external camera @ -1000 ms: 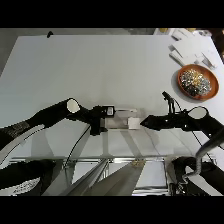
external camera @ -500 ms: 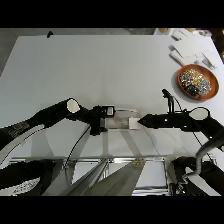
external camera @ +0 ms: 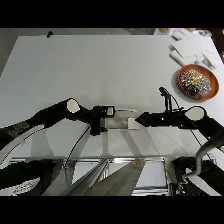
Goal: Fold the box and place the chain.
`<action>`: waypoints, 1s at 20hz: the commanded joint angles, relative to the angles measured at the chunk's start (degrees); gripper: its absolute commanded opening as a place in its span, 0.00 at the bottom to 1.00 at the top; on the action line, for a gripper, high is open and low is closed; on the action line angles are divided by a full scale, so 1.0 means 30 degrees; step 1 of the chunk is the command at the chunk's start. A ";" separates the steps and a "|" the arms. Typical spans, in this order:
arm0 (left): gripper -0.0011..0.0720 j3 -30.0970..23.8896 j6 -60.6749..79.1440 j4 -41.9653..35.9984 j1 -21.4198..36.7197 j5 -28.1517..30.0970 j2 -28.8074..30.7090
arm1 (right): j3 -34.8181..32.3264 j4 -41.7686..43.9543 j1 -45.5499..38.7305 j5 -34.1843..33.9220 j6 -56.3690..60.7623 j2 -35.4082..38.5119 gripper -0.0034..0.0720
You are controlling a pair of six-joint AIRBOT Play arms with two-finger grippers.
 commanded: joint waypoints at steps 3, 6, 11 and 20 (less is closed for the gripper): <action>0.20 0.0000 0.0007 0.0007 0.0015 0.0000 0.0015 | 0.0641 -0.2164 0.2098 -0.1195 0.3730 -0.0058 0.50; 0.20 0.0000 0.0007 0.0000 0.0022 0.0000 0.0015 | 0.0918 -0.3126 0.3330 -0.1836 0.5282 -0.0197 0.49; 0.20 0.0000 0.0007 0.0000 0.0015 0.0007 0.0015 | 0.3009 -0.7752 0.5574 -0.1559 1.0149 -0.1596 0.43; 0.20 0.0000 0.0007 0.0000 0.0015 0.0000 0.0015 | 0.5217 -1.1511 0.7213 0.0240 1.5023 -0.3650 0.40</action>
